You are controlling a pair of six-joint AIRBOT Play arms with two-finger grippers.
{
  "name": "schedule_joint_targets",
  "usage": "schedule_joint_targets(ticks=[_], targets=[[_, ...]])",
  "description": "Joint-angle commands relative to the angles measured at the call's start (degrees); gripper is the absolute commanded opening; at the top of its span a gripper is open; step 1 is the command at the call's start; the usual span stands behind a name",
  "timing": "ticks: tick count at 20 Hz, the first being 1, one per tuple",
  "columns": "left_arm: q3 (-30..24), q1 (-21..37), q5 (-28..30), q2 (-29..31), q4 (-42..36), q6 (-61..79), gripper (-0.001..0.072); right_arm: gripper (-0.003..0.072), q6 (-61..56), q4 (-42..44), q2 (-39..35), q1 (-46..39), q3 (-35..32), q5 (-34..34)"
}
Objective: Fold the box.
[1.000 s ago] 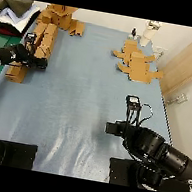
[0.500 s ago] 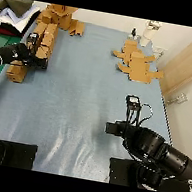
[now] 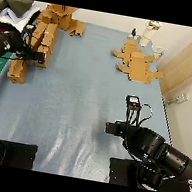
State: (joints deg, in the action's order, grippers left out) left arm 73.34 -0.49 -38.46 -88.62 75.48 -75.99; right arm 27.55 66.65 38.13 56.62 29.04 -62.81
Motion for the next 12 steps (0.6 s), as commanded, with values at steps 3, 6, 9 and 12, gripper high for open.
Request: schedule_joint_targets(ticks=[3, 6, 9, 12], targets=[[0.83, -0.02, -14.05, 10.03, 0.11, -0.11, 0.0316, 0.0004, 4.46, 3.50, 1.11, -2.12, 1.31, 0.68], [0.81, -0.83, -19.28, 15.26, -0.13, 1.38, 0.0011, 0.0004, 16.22, 10.38, 6.34, -10.60, 6.62, 3.82], [-1.60, -4.98, -22.84, 19.47, -2.91, 1.14, 0.0009, 0.0003, 27.34, 15.69, 14.93, -18.84, 15.80, 4.72], [-10.08, -13.55, -19.87, 23.43, -5.01, -0.72, 0.0009, 0.0003, 36.50, 24.15, 25.75, -22.99, 25.51, 3.45]])
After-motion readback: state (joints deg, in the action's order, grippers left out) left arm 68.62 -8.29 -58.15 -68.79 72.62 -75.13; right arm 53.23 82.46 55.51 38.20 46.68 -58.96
